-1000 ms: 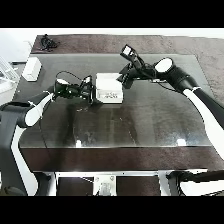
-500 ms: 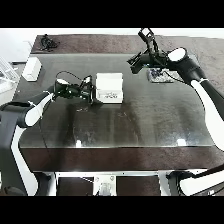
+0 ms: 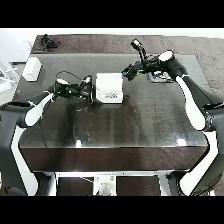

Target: Fold the box and place the chain.

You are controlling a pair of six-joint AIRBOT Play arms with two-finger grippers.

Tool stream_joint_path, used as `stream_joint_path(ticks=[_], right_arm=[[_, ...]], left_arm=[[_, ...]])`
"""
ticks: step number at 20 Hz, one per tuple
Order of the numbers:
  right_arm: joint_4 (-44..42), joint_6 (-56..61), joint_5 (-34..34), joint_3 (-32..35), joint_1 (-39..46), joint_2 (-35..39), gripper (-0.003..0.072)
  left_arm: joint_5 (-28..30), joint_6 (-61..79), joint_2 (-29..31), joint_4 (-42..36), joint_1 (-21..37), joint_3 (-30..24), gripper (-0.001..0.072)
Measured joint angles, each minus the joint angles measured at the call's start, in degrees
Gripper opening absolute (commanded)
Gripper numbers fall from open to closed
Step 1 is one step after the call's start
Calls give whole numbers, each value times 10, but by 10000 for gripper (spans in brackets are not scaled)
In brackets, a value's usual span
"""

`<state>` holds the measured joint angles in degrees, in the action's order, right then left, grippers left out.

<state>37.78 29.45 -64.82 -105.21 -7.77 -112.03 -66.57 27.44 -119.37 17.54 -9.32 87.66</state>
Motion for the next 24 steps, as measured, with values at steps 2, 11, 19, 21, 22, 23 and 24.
stream_joint_path(ticks=[2,11,19,21,22,23,24], right_arm=[[-11,2,-39,-5,0,-7,2],[-53,3,-150,-10,-11,-14,205],[-35,-39,-164,-10,-41,-15,306],[-19,-44,-164,-10,-45,-17,404],[-14,-47,-163,-10,-46,-18,412],[-9,-50,-163,-10,-47,-20,455],[-4,-53,-163,-10,-48,-22,456]], left_arm=[[0,0,0,0,0,0,290],[0,0,0,0,0,0,290],[0,0,0,0,0,0,290],[0,0,0,0,0,0,290],[0,0,0,0,0,0,290],[0,0,0,0,0,0,290],[0,0,0,0,0,0,290]])
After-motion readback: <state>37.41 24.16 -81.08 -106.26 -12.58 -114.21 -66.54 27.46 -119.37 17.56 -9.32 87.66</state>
